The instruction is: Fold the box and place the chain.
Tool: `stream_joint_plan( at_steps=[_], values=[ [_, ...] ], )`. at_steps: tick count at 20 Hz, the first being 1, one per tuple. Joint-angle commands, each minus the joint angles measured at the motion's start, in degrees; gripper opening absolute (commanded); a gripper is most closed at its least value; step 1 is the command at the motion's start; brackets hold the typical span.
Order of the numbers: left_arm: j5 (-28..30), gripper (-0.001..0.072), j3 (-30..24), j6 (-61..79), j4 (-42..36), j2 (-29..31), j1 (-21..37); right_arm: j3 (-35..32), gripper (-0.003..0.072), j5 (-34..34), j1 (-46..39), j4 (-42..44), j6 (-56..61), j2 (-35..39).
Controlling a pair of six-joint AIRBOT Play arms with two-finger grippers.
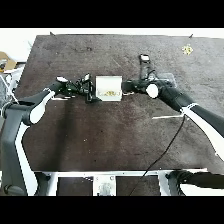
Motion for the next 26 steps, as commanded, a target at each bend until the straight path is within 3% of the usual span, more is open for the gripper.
stream_joint_plan(
  at_steps=[1, 4, 10, 15, 16, 17, 18, 21, 26],
  values=[
    [0.02, 0.0224, -0.02, 0.02, 0.0, -0.02, 0.02, -4.31, 0.0247, -1.27, -9.01, -2.19, 6.19, 0.02],
    [0.02, 0.0224, -0.02, 0.02, 0.0, -0.02, 0.02, -7.3, 0.0246, -7.48, -12.55, 1.75, 7.37, -1.42],
    [0.02, 0.0224, -0.02, 0.02, 0.02, -0.02, 0.02, -7.23, 0.0246, -17.09, -12.68, 8.09, 7.39, -7.87],
    [0.04, 0.0224, -0.02, 0.02, 0.02, -0.02, 0.02, -4.15, 0.0243, -19.34, -11.91, 10.32, 7.39, -12.13],
    [0.02, 0.0224, -0.02, 0.02, 0.0, -0.02, 0.02, -4.0, 0.0151, -20.13, -11.82, 10.75, 7.41, -12.46],
    [0.02, 0.0223, -0.02, 0.02, 0.02, -0.02, 0.02, -4.0, 0.0136, -20.26, -11.85, 11.65, 7.41, -12.46],
    [0.04, 0.0223, -0.02, 0.02, 0.02, -0.02, 0.02, -4.0, 0.0033, -20.26, -11.89, 11.65, 7.41, -12.35],
    [0.02, 0.0223, -0.02, 0.02, 0.0, -0.02, 0.02, -4.0, 0.0005, -17.68, -10.95, 11.28, 6.91, -8.28],
    [0.02, 0.0224, -0.02, 0.02, 0.02, -0.02, 0.02, -4.0, 0.0005, -17.49, -3.65, 11.08, -2.43, 7.61]
  ],
)
